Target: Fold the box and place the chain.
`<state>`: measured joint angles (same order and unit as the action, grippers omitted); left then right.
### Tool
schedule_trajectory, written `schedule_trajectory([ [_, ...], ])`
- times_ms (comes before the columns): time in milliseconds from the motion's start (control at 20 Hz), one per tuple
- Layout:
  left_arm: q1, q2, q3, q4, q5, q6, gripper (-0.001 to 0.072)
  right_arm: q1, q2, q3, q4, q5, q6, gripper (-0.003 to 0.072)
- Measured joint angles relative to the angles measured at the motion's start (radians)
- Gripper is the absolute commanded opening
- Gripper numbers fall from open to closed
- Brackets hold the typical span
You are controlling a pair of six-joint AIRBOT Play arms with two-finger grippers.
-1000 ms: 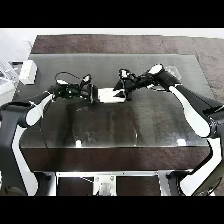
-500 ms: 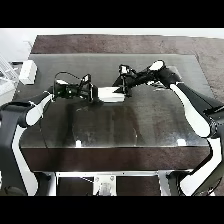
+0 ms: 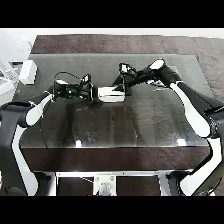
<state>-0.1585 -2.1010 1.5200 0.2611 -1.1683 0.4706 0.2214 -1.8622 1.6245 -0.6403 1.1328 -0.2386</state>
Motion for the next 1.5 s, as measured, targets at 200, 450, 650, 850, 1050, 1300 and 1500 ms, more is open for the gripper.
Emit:
schedule_trajectory([
  [200, 0.000, 0.000, 0.000, 0.000, -0.001, 0.000, 0.0522, 0.000, 0.000, 0.001, -0.003, 0.000, 0.000, 0.0270],
  [450, 0.000, 0.000, 0.000, 0.000, -0.001, 0.000, 0.0522, 0.000, 0.000, 0.000, -0.010, -0.002, 0.018, 0.0270],
  [650, 0.000, 0.000, 0.000, 0.000, -0.002, 0.000, 0.0522, 0.000, 0.000, -0.003, -0.014, -0.003, 0.026, 0.0269],
  [850, 0.000, 0.000, 0.000, 0.001, -0.001, 0.001, 0.0522, 0.005, 0.000, -0.017, -0.018, -0.005, 0.028, 0.0269],
  [1050, 0.000, 0.000, 0.000, 0.001, -0.002, 0.001, 0.0522, 0.006, 0.000, -0.023, -0.022, -0.006, 0.043, 0.0268],
  [1300, -0.001, 0.000, 0.000, 0.008, -0.014, 0.003, 0.0522, 0.005, 0.000, -0.047, 0.005, 0.045, 0.063, 0.0268],
  [1500, -0.002, 0.000, 0.000, 0.006, -0.010, 0.005, 0.0522, -0.006, 0.000, -0.090, 0.055, 0.074, 0.063, 0.0270],
])
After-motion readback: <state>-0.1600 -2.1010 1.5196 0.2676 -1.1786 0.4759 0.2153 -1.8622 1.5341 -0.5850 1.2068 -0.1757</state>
